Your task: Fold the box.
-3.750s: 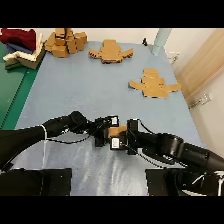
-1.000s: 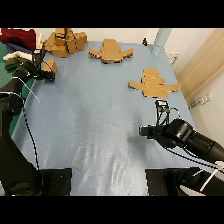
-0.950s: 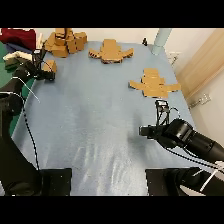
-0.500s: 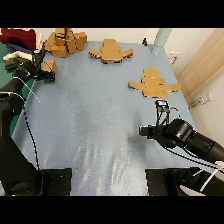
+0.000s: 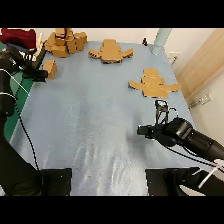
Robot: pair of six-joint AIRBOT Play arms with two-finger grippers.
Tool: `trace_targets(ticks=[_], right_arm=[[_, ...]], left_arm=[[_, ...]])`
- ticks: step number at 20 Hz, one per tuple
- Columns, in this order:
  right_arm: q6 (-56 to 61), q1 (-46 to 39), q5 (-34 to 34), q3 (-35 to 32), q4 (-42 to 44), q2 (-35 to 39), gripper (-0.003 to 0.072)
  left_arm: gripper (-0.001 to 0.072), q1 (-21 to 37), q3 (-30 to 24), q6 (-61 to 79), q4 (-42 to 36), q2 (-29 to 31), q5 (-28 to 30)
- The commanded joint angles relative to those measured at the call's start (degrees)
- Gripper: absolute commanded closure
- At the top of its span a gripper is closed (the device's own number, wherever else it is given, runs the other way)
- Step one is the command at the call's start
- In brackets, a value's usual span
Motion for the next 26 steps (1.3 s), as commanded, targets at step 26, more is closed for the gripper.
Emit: trace_targets(ticks=[26], right_arm=[[-36.8,-15.8,-1.9,35.2,22.2,-32.2,0.0681]], left_arm=[[0.0698,-41.2,-54.2,-14.2,-1.4,43.8,9.7]])
